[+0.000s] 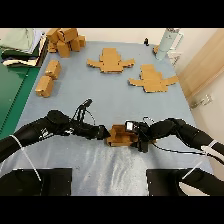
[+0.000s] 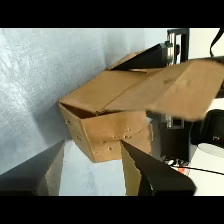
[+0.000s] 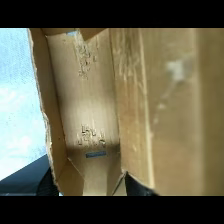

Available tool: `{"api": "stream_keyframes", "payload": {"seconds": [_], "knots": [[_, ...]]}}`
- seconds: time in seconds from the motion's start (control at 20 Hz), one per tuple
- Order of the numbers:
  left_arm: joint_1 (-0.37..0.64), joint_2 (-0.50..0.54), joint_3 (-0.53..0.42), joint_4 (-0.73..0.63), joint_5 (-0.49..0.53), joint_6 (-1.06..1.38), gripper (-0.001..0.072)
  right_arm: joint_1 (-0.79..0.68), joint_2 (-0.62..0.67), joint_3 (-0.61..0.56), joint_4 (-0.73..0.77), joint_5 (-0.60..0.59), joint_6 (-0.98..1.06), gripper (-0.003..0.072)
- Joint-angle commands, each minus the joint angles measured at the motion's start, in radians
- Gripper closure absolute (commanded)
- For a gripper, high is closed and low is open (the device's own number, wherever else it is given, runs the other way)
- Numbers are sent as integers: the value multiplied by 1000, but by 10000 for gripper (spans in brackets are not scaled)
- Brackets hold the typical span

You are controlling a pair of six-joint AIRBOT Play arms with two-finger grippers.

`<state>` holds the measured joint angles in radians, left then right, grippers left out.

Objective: Fold the box.

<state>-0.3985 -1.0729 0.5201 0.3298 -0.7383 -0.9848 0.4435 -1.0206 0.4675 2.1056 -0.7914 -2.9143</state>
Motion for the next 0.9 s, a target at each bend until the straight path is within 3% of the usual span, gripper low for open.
{"api": "stream_keyframes", "payload": {"seconds": [0.0,0.25,0.45,0.6,0.85], "knots": [[0,-8,0,-37,26,28,150,0,0,1,0,0,0,213],[-6,-32,0,-37,58,24,149,0,0,1,0,0,0,212],[-97,-85,24,8,90,5,150,0,0,1,0,0,0,212],[-161,-91,89,238,134,-218,150,0,0,1,0,0,0,212],[-249,-94,193,637,114,-627,150,0,0,1,0,0,0,212]]}}
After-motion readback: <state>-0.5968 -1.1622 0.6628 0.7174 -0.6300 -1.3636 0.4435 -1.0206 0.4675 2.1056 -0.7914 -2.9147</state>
